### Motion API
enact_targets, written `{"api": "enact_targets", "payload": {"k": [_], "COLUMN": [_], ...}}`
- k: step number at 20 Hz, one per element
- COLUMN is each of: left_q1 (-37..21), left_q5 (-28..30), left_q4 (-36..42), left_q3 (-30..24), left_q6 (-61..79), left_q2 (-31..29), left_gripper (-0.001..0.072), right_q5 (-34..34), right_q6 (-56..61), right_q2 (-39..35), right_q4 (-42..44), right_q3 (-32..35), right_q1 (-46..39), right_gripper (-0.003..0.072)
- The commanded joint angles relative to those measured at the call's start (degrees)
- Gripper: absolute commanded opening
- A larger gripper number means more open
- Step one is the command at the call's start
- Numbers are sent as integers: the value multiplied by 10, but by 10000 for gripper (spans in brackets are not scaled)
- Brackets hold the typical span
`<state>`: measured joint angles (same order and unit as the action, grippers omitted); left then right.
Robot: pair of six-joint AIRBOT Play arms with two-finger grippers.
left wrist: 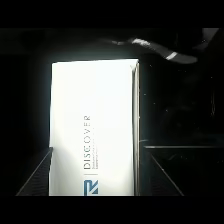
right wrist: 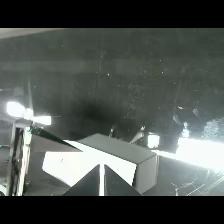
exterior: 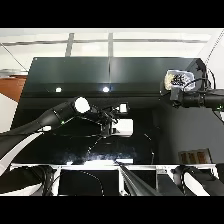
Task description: Fold the box and place the chain.
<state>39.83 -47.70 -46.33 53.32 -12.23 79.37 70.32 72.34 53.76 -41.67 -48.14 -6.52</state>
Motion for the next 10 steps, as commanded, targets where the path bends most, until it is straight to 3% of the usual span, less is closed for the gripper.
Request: {"api": "enact_targets", "payload": {"k": [1, 10], "left_q1": [0, -2], "left_q5": [-7, -8], "left_q4": [3, 3], "left_q3": [3, 2], "left_q6": [-9, -34], "left_q2": [-13, -5], "left_gripper": [710, 710], "right_q5": [2, 4], "right_q6": [0, 0], "right_q2": [0, 0], "right_q4": [-6, -6], "right_q3": [0, 0], "right_q1": [0, 0], "right_gripper": [48, 48]}}
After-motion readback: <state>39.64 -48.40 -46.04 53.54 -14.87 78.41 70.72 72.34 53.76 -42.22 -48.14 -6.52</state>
